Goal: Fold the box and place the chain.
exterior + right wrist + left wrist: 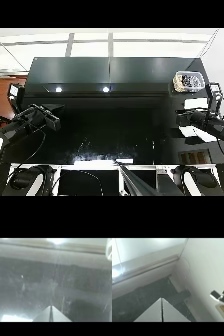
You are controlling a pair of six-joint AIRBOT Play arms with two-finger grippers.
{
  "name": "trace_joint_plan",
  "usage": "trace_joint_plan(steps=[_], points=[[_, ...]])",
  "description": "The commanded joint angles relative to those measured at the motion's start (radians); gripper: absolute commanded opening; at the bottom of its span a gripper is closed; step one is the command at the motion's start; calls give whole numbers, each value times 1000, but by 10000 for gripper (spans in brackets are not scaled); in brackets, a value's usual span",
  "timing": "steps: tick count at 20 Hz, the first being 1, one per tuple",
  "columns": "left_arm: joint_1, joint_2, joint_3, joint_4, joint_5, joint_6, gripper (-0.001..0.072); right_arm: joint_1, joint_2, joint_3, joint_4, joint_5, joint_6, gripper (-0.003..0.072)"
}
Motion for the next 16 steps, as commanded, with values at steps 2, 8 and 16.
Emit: trace_joint_plan(steps=[2, 8, 16], points=[[-1, -9, -1, -73, 79, -1, 188, 1, -2, -1, 100, -138, -6, 674], [-1, -98, -1, -106, 113, -5, 712, -216, -295, 267, -321, -205, 404, 674], [-1, -126, -1, -103, 113, -3, 712, -799, -854, 864, -439, 362, 426, 674]])
